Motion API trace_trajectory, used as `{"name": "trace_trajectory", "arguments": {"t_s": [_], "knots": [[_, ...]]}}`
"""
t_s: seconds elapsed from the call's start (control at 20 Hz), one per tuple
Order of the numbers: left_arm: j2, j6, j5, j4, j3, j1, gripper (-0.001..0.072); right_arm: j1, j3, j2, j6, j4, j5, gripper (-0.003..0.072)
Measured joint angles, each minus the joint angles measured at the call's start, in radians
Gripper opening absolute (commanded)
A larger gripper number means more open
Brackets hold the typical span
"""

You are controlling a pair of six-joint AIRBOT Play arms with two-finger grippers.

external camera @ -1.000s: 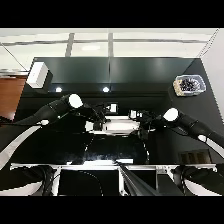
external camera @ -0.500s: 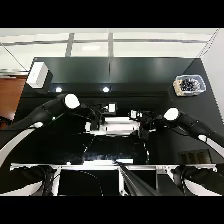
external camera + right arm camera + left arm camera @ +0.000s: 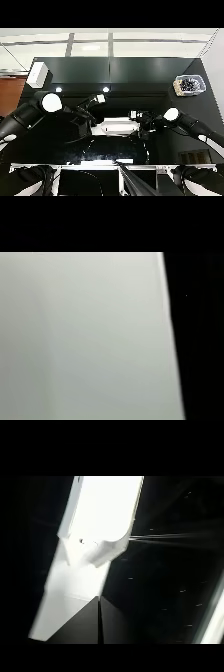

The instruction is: Fold the box and place the chain.

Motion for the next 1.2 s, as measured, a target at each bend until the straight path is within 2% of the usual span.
{"name": "trace_trajectory", "arguments": {"t_s": [0.1, 0.2, 0.4, 0.5, 0.6, 0.7, 0.9, 1.2], "knots": [[0.009, -0.106, 0.025, -0.097, -0.05, -0.003, 0.0028, 0.0, 0.0, 0.0, 0.0, 0.008, 0.0, 0.0022], [0.014, -0.122, 0.126, -0.237, -0.114, -0.012, 0.0029, 0.0, 0.0, 0.0, 0.0, 0.016, 0.0, 0.0022], [0.011, -0.056, 0.457, -0.494, -0.209, -0.034, 0.0029, 0.0, 0.0, 0.0, 0.0, 0.021, 0.001, 0.0021], [-0.005, -0.024, 0.616, -0.558, -0.227, -0.04, 0.0029, 0.0, -0.001, 0.0, 0.0, 0.023, 0.0, 0.0014], [-0.035, 0.039, 0.706, -0.577, -0.23, -0.045, 0.0028, 0.0, -0.001, 0.0, 0.0, 0.024, 0.0, 0.0013], [-0.077, 0.093, 0.718, -0.557, -0.214, -0.048, 0.0028, 0.0, -0.001, 0.0, 0.0, 0.024, 0.0, 0.0014], [-0.166, 0.138, 0.655, -0.492, -0.154, -0.049, 0.0028, 0.0, -0.001, 0.0, 0.0, 0.024, 0.0, 0.0014], [-0.254, 0.15, 0.429, -0.378, -0.043, -0.025, 0.0028, 0.0, -0.001, 0.0, -0.003, 0.023, 0.003, 0.0014]]}}
